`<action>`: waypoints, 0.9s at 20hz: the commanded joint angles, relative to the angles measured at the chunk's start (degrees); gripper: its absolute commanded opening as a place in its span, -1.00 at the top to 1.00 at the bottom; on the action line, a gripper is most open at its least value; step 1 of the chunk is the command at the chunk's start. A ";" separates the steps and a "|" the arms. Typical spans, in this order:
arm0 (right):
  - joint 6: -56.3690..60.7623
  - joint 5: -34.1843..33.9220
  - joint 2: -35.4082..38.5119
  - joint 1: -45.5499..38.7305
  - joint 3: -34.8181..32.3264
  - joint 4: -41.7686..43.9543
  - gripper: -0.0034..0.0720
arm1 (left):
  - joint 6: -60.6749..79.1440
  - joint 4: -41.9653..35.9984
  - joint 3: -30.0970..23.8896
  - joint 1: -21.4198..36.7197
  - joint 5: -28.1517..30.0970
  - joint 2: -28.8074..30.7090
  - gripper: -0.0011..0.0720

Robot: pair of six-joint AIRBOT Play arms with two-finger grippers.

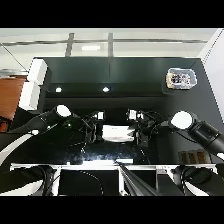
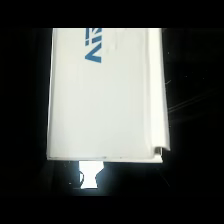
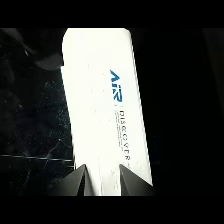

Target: Fold the box and place the chain.

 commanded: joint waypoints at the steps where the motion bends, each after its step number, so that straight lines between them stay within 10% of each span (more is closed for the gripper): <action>1: 0.11 -0.02 0.00 0.04 0.07 -0.04 0.27 | 0.02 0.02 0.04 0.00 0.00 -0.02 -0.30; 16: 0.50 -0.02 -0.02 0.28 0.02 -0.48 0.28 | 0.02 0.02 0.04 0.00 0.00 -0.02 -0.30; 18: 0.48 0.07 -0.02 0.28 0.02 -0.92 0.73 | 0.02 0.02 0.04 0.00 0.00 -0.02 -0.30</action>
